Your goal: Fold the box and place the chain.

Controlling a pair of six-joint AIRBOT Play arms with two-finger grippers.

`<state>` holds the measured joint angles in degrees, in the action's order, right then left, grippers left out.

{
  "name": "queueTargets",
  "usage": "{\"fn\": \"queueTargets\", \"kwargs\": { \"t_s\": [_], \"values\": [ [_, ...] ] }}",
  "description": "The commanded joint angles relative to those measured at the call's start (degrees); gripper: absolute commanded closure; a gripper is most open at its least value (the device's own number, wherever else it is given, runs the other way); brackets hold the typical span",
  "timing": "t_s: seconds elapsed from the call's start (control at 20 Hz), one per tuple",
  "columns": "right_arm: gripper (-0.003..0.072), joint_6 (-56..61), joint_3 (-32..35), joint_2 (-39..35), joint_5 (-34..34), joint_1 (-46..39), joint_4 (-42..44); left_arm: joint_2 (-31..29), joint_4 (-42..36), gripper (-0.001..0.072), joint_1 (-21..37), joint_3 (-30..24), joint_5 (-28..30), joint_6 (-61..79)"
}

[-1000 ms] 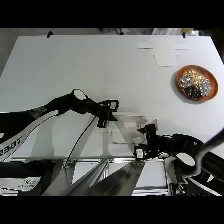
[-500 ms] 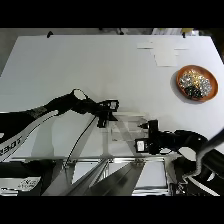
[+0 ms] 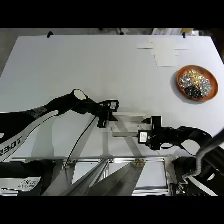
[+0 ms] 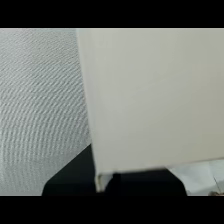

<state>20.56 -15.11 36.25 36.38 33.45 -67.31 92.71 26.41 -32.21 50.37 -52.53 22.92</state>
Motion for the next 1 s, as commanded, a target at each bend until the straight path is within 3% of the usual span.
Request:
{"fn": "queueTargets", "kwargs": {
  "t_s": [0.0,0.25,0.95],
  "values": [
    [0.0022,-3.9,-1.4,2.1,0.7,-3.6,3.8,0.0,0.0,0.0699,0.0,0.0,0.0,0.0],
    [0.0022,-5.8,-4.3,7.4,1.9,-7.2,5.7,0.0,0.0,0.0699,0.0,0.0,0.0,0.0],
    [0.0024,-15.1,-4.4,8.1,3.7,-11.1,16.0,0.0,0.0,0.0699,0.0,0.0,0.0,0.0]
  ]
}}
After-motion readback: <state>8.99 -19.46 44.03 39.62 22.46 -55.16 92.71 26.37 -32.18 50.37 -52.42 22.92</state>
